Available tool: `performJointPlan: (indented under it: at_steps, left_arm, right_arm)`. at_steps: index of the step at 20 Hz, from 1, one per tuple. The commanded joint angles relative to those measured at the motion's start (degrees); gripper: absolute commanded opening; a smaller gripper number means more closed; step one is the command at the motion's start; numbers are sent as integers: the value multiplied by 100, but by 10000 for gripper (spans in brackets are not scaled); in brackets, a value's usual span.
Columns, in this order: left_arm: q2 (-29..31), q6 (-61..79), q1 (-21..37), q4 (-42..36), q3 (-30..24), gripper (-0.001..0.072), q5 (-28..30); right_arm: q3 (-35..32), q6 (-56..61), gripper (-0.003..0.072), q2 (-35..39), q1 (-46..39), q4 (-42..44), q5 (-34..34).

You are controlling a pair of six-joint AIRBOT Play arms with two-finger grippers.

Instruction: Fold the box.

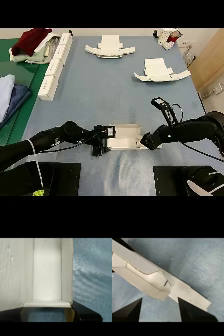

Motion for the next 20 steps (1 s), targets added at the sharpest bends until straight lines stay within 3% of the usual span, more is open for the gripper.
performJointPlan:
  at_steps: [1,3,15,17,20]
  left_arm:
    - [-2,9,4,-11,7,581,-4]
    - [-2,9,2,-11,4,581,-7]
    - [-11,-2,-2,-15,4,577,-22]
    - [-50,-35,-2,33,13,280,-70]
    - [-50,-35,-9,28,13,281,-61]
  right_arm:
    - [7,81,708,-81,0,136,201]
    - [7,81,580,-144,0,254,243]
    - [7,79,575,-278,0,573,393]
    - [7,81,575,-278,0,640,483]
    - [7,79,575,-278,0,682,511]
